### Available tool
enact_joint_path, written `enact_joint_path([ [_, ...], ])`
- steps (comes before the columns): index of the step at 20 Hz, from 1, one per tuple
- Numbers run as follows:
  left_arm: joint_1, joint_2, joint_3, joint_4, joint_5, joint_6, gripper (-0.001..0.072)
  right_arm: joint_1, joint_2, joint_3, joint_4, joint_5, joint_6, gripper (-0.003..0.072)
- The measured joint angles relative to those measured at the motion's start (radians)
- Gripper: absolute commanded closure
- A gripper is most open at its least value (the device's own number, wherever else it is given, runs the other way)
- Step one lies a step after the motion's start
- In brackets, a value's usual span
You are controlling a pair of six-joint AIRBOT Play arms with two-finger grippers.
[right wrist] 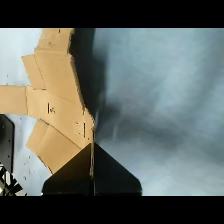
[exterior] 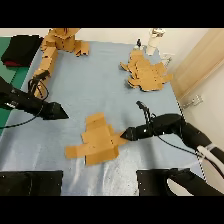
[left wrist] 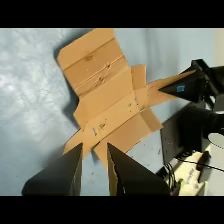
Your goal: Fold the box.
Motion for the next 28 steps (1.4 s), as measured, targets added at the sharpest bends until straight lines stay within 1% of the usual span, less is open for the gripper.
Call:
enact_joint_path([
  [3,0.009,-0.045,-0.077,-0.076,0.006,0.060,0.0454,0.077,0.099,-0.074,0.001,0.060,0.028,0.0684],
  [5,0.011,-0.081,-0.122,-0.109,0.030,0.098,0.0451,0.117,0.150,-0.113,-0.005,0.108,0.037,0.0684],
  [6,0.012,-0.100,-0.141,-0.121,0.037,0.114,0.0207,0.135,0.171,-0.127,-0.013,0.130,0.039,0.0684],
  [7,0.012,-0.119,-0.156,-0.134,0.043,0.126,0.0011,0.149,0.188,-0.138,-0.027,0.151,0.042,0.0684],
  [8,0.012,-0.138,-0.171,-0.138,0.047,0.133,0.0026,0.159,0.199,-0.146,-0.037,0.170,0.042,0.0684],
  [9,0.013,-0.156,-0.185,-0.142,0.051,0.138,0.0067,0.168,0.209,-0.151,-0.049,0.187,0.040,0.0684],
  [13,0.010,-0.204,-0.234,-0.164,0.068,0.152,0.0067,0.183,0.225,-0.166,-0.080,0.237,0.011,0.0684],
  [17,-0.037,-0.239,-0.260,-0.214,0.124,0.193,0.0067,0.188,0.229,-0.177,-0.092,0.274,0.000,0.0683],
  [22,-0.120,-0.328,-0.258,-0.381,0.209,0.311,0.0068,0.190,0.230,-0.180,-0.097,0.290,-0.002,0.0684],
  [27,-0.180,-0.446,-0.205,-0.507,0.246,0.417,0.0078,0.190,0.230,-0.180,-0.098,0.294,-0.002,0.0684],
  [28,-0.187,-0.462,-0.195,-0.529,0.250,0.432,0.0246,0.190,0.230,-0.180,-0.098,0.294,-0.002,0.0684],
])
